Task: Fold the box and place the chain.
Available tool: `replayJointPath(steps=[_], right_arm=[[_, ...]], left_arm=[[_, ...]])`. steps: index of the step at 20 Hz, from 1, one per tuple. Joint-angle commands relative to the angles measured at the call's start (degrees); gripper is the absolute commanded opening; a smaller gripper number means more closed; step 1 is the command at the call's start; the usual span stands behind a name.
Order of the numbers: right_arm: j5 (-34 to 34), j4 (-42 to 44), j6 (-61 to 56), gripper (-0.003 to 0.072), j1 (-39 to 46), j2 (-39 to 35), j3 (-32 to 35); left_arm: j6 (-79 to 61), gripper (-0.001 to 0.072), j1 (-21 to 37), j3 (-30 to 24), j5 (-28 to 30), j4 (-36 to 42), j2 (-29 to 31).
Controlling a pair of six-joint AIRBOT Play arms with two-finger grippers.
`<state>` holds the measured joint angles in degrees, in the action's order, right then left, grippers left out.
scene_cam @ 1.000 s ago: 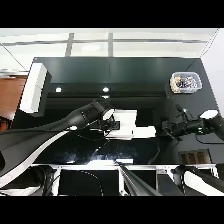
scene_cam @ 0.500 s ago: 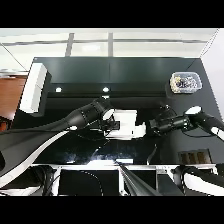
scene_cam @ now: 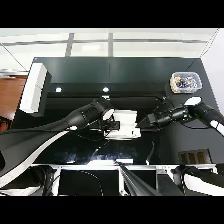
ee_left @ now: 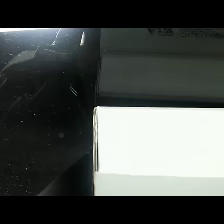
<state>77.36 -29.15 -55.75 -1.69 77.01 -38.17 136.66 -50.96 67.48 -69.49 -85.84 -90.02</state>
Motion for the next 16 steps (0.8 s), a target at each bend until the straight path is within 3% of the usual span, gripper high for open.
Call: replayJointPath(steps=[1,8,9,10,13,16], right_arm=[[-3.5,-0.3,-3.5,0.0673,-4.1,0.0,-0.5],[-10.5,-3.1,-12.9,0.0671,-11.2,0.0,-1.7],[-11.7,-4.9,-15.2,0.0657,-12.7,0.0,-2.7],[-13.3,-7.1,-18.2,0.0598,-14.3,0.0,-4.0],[-17.2,-14.5,-28.2,0.0598,-19.1,0.0,-7.3],[-17.9,-25.1,-38.2,0.0551,-24.1,0.0,-10.3]], left_arm=[[0.0,0.0029,0.0,0.0,0.0,0.0,0.0],[0.0,0.0029,0.0,0.0,0.1,0.0,0.0],[0.0,0.0028,0.0,0.0,0.1,0.0,0.0],[0.0,0.0028,0.0,0.0,0.1,0.0,0.0],[0.0,0.0028,0.0,0.0,0.0,0.0,0.0],[0.0,0.0028,0.0,0.0,0.1,0.0,0.0]])
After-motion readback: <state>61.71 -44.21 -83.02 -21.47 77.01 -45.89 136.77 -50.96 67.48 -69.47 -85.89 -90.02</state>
